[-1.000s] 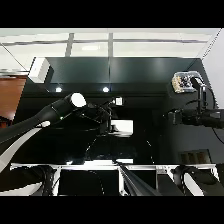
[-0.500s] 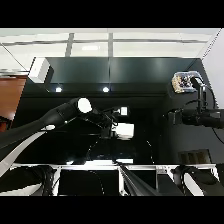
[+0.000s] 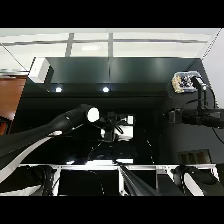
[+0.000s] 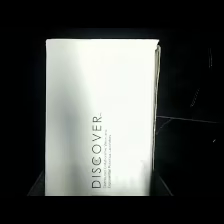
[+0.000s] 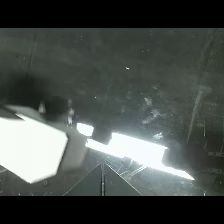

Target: Fold the box and place the chain.

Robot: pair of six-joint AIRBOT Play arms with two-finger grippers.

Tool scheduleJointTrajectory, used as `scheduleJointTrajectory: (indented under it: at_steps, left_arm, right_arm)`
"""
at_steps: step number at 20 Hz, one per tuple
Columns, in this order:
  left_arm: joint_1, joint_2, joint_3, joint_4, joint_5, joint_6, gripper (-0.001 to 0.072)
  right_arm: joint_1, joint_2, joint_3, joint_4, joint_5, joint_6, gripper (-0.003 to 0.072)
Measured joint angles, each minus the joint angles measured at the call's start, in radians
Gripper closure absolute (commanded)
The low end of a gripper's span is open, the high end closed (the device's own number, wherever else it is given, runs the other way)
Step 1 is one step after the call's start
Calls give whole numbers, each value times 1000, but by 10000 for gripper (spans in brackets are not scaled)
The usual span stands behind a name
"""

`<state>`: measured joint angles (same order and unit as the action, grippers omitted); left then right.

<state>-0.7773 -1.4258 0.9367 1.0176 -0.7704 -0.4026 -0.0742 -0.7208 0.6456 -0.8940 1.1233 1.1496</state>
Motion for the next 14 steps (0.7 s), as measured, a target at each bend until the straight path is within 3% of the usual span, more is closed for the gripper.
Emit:
scheduleJointTrajectory:
  at_steps: [4,10,14]
  left_arm:
    - [169,109,0,163,-29,-224,361]
    - [720,186,1,450,-115,-710,357]
    - [1036,120,27,450,-86,-771,356]
  right_arm:
    - [0,0,0,0,-5,0,671]
    - [0,0,0,52,-25,19,671]
    - [1,0,0,98,-62,26,671]
